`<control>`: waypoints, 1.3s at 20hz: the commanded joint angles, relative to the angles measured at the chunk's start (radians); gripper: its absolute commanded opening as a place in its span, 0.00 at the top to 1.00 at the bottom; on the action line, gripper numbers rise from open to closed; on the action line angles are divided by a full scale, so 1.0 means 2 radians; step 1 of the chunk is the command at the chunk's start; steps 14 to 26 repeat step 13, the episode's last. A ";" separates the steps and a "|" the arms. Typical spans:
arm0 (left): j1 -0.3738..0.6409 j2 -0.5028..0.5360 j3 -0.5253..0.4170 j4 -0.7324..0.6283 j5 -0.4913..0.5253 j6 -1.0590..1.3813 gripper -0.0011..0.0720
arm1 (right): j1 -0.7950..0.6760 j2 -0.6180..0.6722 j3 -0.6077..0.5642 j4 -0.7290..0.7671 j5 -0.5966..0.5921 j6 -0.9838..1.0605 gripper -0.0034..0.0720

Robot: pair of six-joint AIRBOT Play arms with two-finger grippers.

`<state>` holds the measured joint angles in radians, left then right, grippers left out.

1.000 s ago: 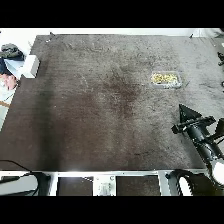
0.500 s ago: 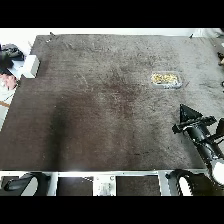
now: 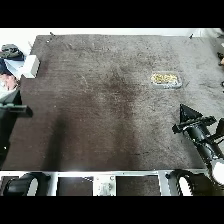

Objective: Fold the box and place the chain.

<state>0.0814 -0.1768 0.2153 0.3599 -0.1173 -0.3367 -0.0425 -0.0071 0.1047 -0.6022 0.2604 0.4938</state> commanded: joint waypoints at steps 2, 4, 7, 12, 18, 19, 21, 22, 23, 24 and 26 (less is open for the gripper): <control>-0.002 0.056 -0.044 -0.014 -0.001 -0.002 0.97 | 0.000 0.001 0.000 0.000 0.000 0.000 0.94; -0.002 0.056 -0.044 -0.014 -0.003 -0.002 0.97 | 0.000 0.001 0.000 0.000 0.000 0.000 0.94; -0.002 0.056 -0.044 -0.014 -0.011 -0.002 0.97 | 0.000 0.001 0.000 0.000 0.000 0.000 0.94; -0.002 0.056 -0.044 -0.014 -0.012 -0.002 0.97 | 0.000 0.001 0.000 0.000 0.000 0.000 0.94; -0.002 0.056 -0.044 -0.014 -0.014 -0.002 0.97 | 0.000 0.001 0.000 0.000 0.000 0.000 0.94; -0.002 0.056 -0.044 -0.014 -0.014 -0.002 0.97 | 0.000 0.001 0.000 0.000 0.000 0.000 0.94; -0.002 0.056 -0.044 -0.014 -0.014 -0.002 0.97 | 0.000 0.001 0.000 0.000 0.000 0.000 0.94; -0.002 0.056 -0.044 -0.014 -0.014 -0.002 0.97 | 0.000 0.001 0.000 0.000 0.000 0.000 0.94; -0.002 0.056 -0.044 -0.014 -0.014 -0.002 0.97 | 0.000 0.001 0.000 0.000 0.000 0.000 0.94; -0.002 0.056 -0.044 -0.014 -0.014 -0.002 0.97 | 0.000 0.001 0.000 0.000 0.000 0.000 0.94; -0.002 0.056 -0.044 -0.014 -0.014 -0.002 0.97 | 0.000 0.001 0.000 0.000 0.000 0.000 0.94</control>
